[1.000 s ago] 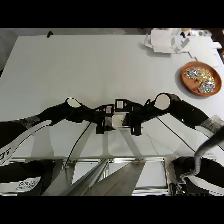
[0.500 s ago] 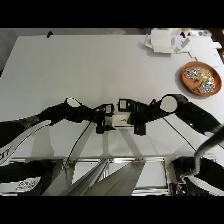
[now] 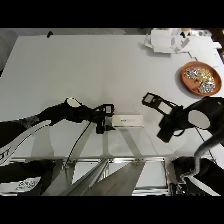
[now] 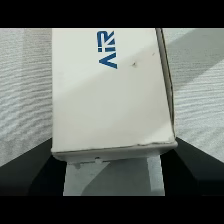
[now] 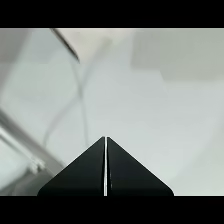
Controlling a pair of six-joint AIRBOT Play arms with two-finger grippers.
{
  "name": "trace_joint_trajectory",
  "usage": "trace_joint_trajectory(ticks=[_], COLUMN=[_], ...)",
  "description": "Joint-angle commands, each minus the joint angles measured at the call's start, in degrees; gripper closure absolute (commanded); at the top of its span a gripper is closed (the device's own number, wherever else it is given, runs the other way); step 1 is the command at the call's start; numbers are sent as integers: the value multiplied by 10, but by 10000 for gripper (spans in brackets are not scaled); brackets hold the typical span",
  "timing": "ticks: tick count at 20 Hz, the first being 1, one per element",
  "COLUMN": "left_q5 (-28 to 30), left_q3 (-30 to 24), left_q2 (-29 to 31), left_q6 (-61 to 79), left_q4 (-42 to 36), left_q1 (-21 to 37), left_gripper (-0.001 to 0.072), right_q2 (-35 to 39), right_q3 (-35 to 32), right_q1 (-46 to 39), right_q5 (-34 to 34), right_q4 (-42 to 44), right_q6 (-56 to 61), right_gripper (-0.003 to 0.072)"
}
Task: Fold the box and place the chain.
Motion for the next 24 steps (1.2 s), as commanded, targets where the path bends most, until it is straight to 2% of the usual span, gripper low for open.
trace_joint_trajectory(ticks=[1, 5, 10, 12, 14, 24], left_q5=[0, 0, 0, 0, 1, 0], left_q3=[0, 0, 0, 0, 0, 0], left_q2=[0, 0, 0, 0, 0, 0], left_q6=[0, 0, 0, 0, 0, 0], left_q4=[0, 0, 0, 0, 0, 0], left_q1=[0, 0, 0, 0, 0, 0], left_gripper=[636, 636, 636, 636, 636, 636], right_q2=[29, 82, 179, 205, 221, 223], right_q3=[-12, -40, -138, -167, -167, -167], right_q1=[-32, -117, -228, -252, -256, -256], right_q5=[139, 143, 136, 153, 171, 178], right_q4=[-83, -66, -59, -59, -54, -53], right_q6=[132, 177, 95, 101, 155, 159], right_gripper=[669, 669, 671, 669, 669, 669])
